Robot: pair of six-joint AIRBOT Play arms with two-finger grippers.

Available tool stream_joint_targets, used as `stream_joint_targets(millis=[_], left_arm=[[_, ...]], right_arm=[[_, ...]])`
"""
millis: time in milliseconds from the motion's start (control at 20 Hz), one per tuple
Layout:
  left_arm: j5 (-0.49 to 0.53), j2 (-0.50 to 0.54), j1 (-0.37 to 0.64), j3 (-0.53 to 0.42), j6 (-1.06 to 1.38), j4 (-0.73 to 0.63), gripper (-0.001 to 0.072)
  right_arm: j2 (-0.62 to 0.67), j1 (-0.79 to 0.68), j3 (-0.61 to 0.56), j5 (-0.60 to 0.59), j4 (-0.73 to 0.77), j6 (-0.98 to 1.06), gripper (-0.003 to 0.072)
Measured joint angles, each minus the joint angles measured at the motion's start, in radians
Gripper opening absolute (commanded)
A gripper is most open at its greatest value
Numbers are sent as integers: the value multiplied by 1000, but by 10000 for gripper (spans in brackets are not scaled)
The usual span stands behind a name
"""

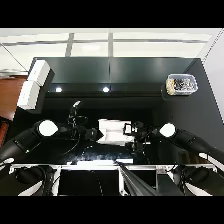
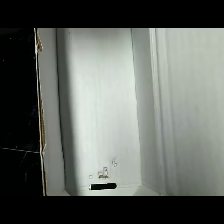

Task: Fold the box and place the chain.

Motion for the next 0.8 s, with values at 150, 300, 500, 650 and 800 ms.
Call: stream_joint_targets(millis=[150, 300, 500, 650, 800], left_arm=[[11, 0, -7, 0, -7, 7, 614], [33, 0, -13, 0, -21, 9, 614], [56, -3, -43, 0, -43, 12, 614], [73, -5, -63, 0, -66, 20, 598], [80, -5, -74, 0, -79, 24, 597]], right_arm=[[0, 0, 0, 0, 0, 0, 323], [0, 0, 0, 0, 0, 0, 323], [0, 0, 0, 0, 0, 0, 323], [0, 0, 0, 0, 0, 0, 323], [0, 0, 0, 0, 0, 0, 323]])
